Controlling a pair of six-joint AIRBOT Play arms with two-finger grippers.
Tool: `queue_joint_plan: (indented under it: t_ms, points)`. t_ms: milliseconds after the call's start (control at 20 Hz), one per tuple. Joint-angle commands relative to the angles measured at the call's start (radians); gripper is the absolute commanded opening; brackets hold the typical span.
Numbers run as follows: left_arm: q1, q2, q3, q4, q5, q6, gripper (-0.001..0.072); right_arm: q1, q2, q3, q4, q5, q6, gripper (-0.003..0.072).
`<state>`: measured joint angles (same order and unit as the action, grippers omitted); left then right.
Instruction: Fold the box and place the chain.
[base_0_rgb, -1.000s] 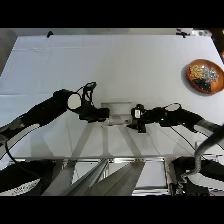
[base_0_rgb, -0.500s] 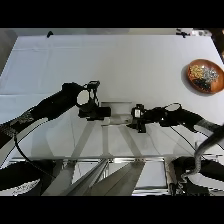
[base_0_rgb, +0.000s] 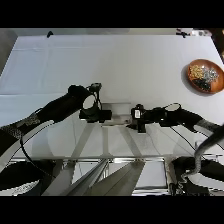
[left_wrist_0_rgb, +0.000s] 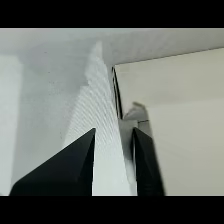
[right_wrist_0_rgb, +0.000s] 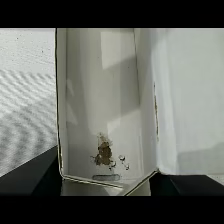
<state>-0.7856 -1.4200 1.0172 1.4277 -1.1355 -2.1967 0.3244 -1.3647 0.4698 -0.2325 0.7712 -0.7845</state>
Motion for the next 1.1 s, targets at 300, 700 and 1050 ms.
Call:
queue_joint_plan:
  t_ms: [300, 700, 1050]
  points:
    - [-0.039, -0.007, 0.001, 0.051, 0.05, -0.034, 0.025, 0.0, 0.001, 0.0, 0.0, -0.001, 0.0, 0.0438]
    - [-0.051, -0.061, 0.001, 0.046, 0.059, -0.063, 0.0251, 0.0, 0.001, 0.0, 0.0, -0.001, 0.0, 0.0438]
    - [-0.051, -0.097, 0.001, 0.046, 0.071, -0.063, 0.0251, 0.0, 0.001, 0.0, 0.0, -0.001, 0.0, 0.0438]
